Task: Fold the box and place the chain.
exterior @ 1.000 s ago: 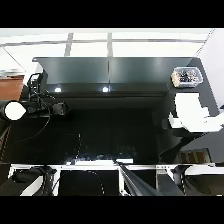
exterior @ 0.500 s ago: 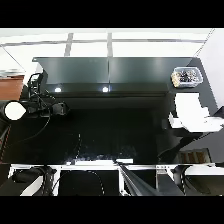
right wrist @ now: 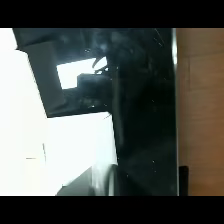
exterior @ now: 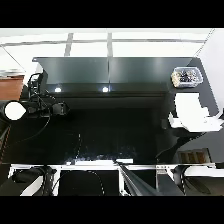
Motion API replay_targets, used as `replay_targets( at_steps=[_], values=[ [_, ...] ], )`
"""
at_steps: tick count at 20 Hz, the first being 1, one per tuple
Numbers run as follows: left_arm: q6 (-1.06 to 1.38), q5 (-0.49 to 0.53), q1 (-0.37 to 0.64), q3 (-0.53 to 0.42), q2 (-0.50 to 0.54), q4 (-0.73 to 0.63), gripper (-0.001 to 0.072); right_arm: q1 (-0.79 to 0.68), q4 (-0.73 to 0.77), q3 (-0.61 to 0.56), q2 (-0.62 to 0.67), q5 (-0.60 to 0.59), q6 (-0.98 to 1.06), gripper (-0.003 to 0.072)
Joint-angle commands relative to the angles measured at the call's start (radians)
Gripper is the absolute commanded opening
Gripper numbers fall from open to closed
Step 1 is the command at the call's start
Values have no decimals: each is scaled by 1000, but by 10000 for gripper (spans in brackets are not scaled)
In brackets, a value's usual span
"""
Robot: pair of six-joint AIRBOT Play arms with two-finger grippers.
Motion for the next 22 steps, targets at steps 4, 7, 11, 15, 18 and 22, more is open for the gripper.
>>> replay_targets(
  at_steps=[4,7,11,15,18,22],
  values=[
    [0,17,0,1,0,3,708,66,60,0,49,42,63,9],
    [0,38,0,1,0,3,708,118,244,-13,89,53,66,10],
    [0,51,0,1,0,3,708,188,469,-137,159,93,65,9],
    [0,57,-1,1,0,-24,708,228,694,-378,310,37,-14,9],
    [0,56,0,1,0,-57,708,267,990,-644,497,-57,-183,9],
    [111,84,0,2,-20,-232,708,395,1070,-897,673,-167,-246,10]
  ],
)
